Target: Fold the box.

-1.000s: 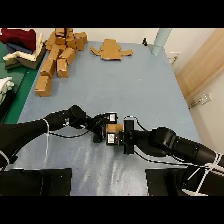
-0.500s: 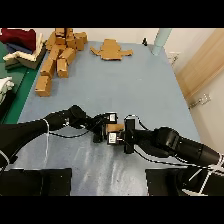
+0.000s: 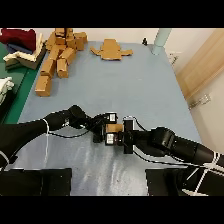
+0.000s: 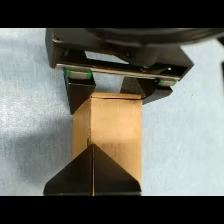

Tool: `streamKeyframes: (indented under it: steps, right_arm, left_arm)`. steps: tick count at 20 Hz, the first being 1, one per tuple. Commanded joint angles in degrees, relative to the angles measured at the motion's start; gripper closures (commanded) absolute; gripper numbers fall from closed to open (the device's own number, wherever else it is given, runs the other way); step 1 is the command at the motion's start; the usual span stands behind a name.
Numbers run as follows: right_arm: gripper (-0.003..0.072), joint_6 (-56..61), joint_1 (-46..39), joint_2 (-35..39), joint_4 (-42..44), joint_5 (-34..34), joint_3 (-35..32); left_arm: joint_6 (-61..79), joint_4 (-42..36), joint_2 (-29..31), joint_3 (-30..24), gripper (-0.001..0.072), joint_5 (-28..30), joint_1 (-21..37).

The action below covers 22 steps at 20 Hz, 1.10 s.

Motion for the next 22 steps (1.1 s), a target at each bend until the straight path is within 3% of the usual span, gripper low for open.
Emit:
streamKeyframes:
  steps: [1, 4, 8, 13, 18, 22]
  right_arm:
    - [0.0682, 0.02, -0.02, -0.02, 0.04, -0.13, 0.0]
    - [0.0682, 1.57, 0.04, 2.69, 0.15, -0.98, 0.55]
    - [0.0682, 13.03, -0.02, 10.91, -1.75, -11.26, 3.04]
    - [0.0682, 39.71, -0.02, 14.58, -6.86, -20.17, 3.02]
    - [0.0682, 82.16, -0.02, 14.36, -13.6, -28.96, 3.02]
    - [0.0682, 94.51, -0.02, 14.1, -14.16, -30.45, 3.02]
  left_arm:
    - [0.0, 0.0, -0.02, -0.02, 0.0309, 0.02, -0.04]
    - [0.0, 0.0, -0.02, -0.02, 0.0309, 0.0, -0.04]
    - [0.0, 0.0, -0.02, -0.02, 0.0309, 0.02, -0.04]
    - [0.0, 0.0, -0.02, -0.02, 0.0309, 0.02, -0.04]
    - [0.0, 0.0, -0.02, 0.0, 0.0309, 0.0, -0.07]
    - [-0.44, -0.02, 0.07, 0.35, 0.0309, 0.04, -0.04]
